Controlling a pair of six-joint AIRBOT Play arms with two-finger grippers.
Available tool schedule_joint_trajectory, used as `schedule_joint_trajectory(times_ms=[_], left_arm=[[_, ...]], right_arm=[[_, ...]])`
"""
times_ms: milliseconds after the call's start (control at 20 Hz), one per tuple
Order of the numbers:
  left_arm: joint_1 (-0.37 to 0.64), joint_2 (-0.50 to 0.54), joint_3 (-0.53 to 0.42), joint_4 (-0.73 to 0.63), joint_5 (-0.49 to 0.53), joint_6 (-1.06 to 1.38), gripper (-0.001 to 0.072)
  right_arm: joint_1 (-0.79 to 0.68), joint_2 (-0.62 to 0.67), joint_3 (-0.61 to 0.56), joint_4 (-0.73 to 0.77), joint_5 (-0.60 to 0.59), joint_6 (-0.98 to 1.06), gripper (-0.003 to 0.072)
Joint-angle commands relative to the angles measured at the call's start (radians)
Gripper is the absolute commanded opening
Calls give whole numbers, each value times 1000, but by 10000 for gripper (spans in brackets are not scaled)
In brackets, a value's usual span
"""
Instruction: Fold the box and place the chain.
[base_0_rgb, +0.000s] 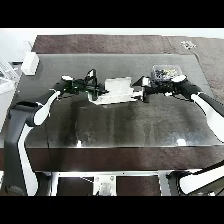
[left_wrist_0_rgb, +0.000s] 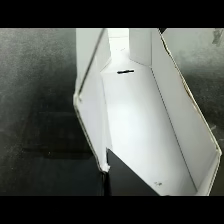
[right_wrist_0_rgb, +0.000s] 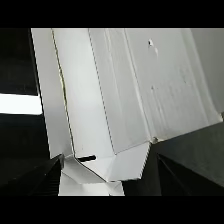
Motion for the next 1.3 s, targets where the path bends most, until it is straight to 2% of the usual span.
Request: schedule_joint_trajectory(times_ms=[0,250,450,550,700,1250], left_arm=[[0,0,0,0,0,0,22],[0,0,0,0,0,0,23],[0,0,0,0,0,0,22],[0,0,0,0,0,0,22],[0,0,0,0,0,0,22],[0,0,0,0,0,0,23]], right_arm=[[-6,-47,60,-9,92,49,693],[-8,-95,116,-26,111,52,693],[-7,-158,191,-27,219,63,693],[-6,-188,208,-27,236,63,693],[-2,-228,220,-27,274,66,693],[13,-270,222,37,294,73,693]])
